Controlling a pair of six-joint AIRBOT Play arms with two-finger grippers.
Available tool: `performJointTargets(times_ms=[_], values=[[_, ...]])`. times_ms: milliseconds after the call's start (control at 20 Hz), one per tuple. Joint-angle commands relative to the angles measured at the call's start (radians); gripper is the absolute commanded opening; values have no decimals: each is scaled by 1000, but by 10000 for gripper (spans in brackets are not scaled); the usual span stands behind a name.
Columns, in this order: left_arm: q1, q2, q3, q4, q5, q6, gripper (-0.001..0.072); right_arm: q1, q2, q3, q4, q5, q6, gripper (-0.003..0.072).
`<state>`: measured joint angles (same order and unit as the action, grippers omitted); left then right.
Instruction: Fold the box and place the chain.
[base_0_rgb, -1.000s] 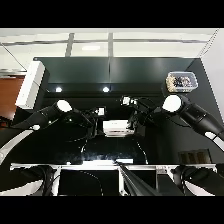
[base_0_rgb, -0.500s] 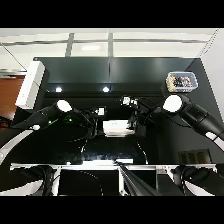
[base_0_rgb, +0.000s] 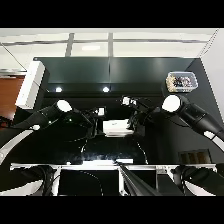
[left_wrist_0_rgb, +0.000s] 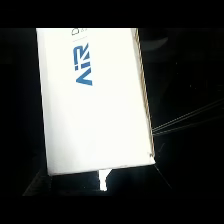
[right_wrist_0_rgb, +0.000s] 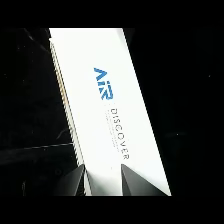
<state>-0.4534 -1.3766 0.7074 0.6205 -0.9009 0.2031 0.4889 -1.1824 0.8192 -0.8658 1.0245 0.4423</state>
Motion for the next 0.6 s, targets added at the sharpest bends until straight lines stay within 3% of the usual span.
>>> performJointTargets(times_ms=[0,400,450,500,550], values=[[0,0,0,0,0,-2,360,8,-21,0,-2,-10,7,275],[0,0,0,0,0,-2,360,12,-25,0,-21,-15,34,278],[0,0,0,0,0,-2,360,12,-25,0,-29,-15,51,353],[0,0,0,0,0,-2,360,12,-25,0,-30,-15,68,535],[0,0,0,0,0,-2,360,11,-24,2,-29,-16,95,537]])
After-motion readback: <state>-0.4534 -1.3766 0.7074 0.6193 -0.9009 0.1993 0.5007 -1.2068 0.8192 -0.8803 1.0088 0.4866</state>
